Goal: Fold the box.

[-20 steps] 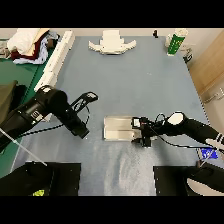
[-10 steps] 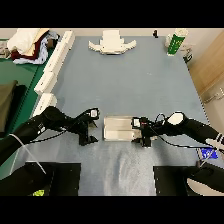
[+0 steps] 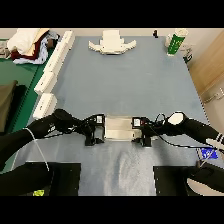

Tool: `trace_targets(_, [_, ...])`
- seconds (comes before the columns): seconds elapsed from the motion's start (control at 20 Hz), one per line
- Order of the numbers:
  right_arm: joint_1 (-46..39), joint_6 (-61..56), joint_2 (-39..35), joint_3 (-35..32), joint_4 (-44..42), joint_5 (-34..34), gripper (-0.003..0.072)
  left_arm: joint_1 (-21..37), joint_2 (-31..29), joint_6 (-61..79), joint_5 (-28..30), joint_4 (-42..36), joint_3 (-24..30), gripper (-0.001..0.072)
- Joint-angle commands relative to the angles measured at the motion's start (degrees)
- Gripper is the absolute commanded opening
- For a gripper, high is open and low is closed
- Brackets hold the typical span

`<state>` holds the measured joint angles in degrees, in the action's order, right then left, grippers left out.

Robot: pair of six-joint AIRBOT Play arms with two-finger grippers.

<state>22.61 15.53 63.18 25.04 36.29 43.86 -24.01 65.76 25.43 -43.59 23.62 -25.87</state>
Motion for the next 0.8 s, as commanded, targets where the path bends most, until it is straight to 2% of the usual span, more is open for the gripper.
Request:
trace_targets(0.0, [0.07,0.15,-0.02,0.02,-0.07,0.04,0.0536,-0.63,1.01,0.50,2.01,-1.31,-0.66,0.0690])
trace_targets(0.25, [0.07,0.15,-0.04,0.02,-0.09,0.04,0.0536,-0.44,1.05,-2.95,2.93,3.41,-0.66,0.0690])
trace_targets(0.45, [0.07,0.15,-0.04,0.02,-0.09,0.07,0.0536,-2.58,1.86,-2.38,3.65,3.39,-1.38,0.0690])
trace_targets(0.55, [0.07,0.15,-0.02,0.02,-0.07,0.04,0.0537,-4.11,2.47,-4.33,5.86,4.02,-1.92,0.0690])
trace_targets(0.75, [0.07,0.15,-0.04,0.02,-0.07,0.04,0.0536,-4.24,2.51,-4.37,5.16,3.48,-1.99,0.0690])
